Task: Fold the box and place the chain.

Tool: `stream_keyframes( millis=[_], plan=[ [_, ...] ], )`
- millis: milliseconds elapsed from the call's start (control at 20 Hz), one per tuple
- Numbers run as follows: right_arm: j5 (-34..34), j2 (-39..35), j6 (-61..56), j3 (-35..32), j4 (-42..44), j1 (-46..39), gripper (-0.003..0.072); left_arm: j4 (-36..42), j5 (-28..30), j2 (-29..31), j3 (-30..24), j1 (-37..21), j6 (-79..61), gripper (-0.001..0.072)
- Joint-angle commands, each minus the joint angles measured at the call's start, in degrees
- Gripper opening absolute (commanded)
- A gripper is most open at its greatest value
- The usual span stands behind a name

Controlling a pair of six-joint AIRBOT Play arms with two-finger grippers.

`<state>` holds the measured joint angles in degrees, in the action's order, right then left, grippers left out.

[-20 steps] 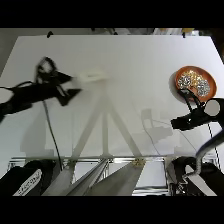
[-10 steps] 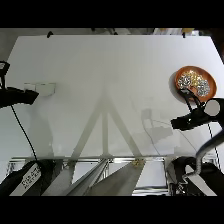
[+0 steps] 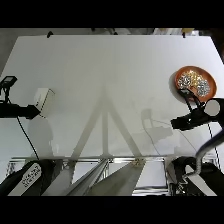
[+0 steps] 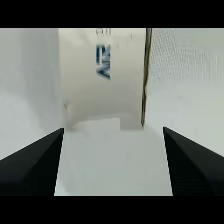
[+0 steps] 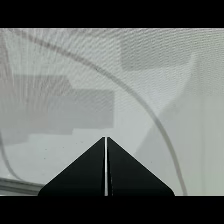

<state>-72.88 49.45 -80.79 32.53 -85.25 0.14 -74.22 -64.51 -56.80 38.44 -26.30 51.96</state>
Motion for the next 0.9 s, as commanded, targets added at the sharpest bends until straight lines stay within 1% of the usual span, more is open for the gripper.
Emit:
stream_keyframes(
  millis=[0,100,150,350,500,650,850],
  plan=[
    [0.00,-0.04,0.00,-0.02,0.00,-0.02,0.0013,-4.26,-6.82,0.92,0.00,-0.02,3.82,0.0697],
    [0.00,-0.04,0.00,-0.02,0.00,-0.02,0.0013,-4.07,-6.34,4.26,0.00,0.74,4.15,0.0695],
    [0.00,-0.04,0.00,-0.02,0.00,-0.02,0.0013,-4.07,-6.19,6.88,0.00,2.03,4.74,0.0695],
    [0.00,-0.04,0.00,-0.02,0.00,-0.02,0.0013,-4.11,-6.03,18.86,0.00,9.70,4.85,0.0694],
    [0.00,-0.04,0.00,-0.02,0.00,-0.02,0.0013,-4.11,-6.78,25.53,0.00,13.73,5.11,0.0693],
    [0.00,-0.04,0.00,-0.02,0.00,-0.02,0.0013,-4.09,-7.65,28.39,0.00,14.27,5.46,0.0693],
    [0.00,-0.04,0.00,-0.02,0.00,-0.02,0.0013,-4.04,-4.83,28.20,0.00,14.27,8.11,0.0693]
  ],
)
